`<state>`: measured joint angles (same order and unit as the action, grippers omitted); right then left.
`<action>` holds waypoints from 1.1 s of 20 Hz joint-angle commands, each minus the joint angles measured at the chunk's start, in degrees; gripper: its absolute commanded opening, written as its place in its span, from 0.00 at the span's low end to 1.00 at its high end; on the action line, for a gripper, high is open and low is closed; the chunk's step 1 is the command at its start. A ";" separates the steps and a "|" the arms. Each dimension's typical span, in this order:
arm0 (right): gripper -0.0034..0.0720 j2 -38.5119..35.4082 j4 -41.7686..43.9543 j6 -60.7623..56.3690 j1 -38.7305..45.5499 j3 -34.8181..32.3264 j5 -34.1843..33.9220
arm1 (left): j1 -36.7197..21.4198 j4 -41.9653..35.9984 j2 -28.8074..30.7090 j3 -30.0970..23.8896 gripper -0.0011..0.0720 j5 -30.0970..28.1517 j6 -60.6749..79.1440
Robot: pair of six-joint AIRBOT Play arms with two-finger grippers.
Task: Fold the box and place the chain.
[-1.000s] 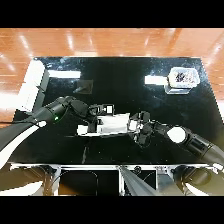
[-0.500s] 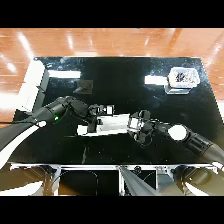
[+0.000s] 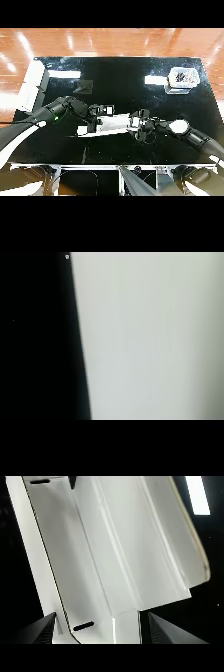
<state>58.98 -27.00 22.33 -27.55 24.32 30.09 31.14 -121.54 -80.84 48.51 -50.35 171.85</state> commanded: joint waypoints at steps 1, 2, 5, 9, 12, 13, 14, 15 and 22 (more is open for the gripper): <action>1.00 1.90 1.97 3.85 2.23 0.66 2.67 | 0.00 0.04 0.00 0.02 0.04 -0.04 0.02; 1.00 2.40 2.60 4.98 2.93 0.98 4.02 | 0.00 0.04 0.00 0.02 0.04 -0.04 0.02; 1.00 4.04 5.03 6.67 3.56 1.40 6.23 | 0.00 0.04 0.00 0.02 0.04 -0.02 0.02; 1.00 5.73 6.03 7.58 3.56 1.81 8.35 | 0.00 0.07 0.00 0.02 0.04 0.00 0.02; 1.00 6.29 6.05 7.69 3.56 2.62 8.85 | 0.00 0.07 0.00 0.02 0.04 0.02 0.02; 1.00 6.67 6.23 7.69 3.54 2.80 8.98 | 0.00 0.07 0.00 0.02 0.04 0.02 0.02; 1.00 7.06 6.54 7.69 3.54 2.80 9.09 | 0.00 0.07 0.00 0.02 0.04 0.00 0.02; 1.00 7.50 6.67 7.72 3.54 2.80 9.92 | 0.00 0.04 0.00 0.02 0.04 -0.09 0.02; 1.00 9.35 7.13 8.11 3.48 2.80 12.35 | 0.00 0.04 0.00 0.02 0.04 -0.17 0.02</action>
<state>67.53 -20.08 30.06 -24.01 27.05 41.43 31.14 -121.45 -80.84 48.51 -50.46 171.92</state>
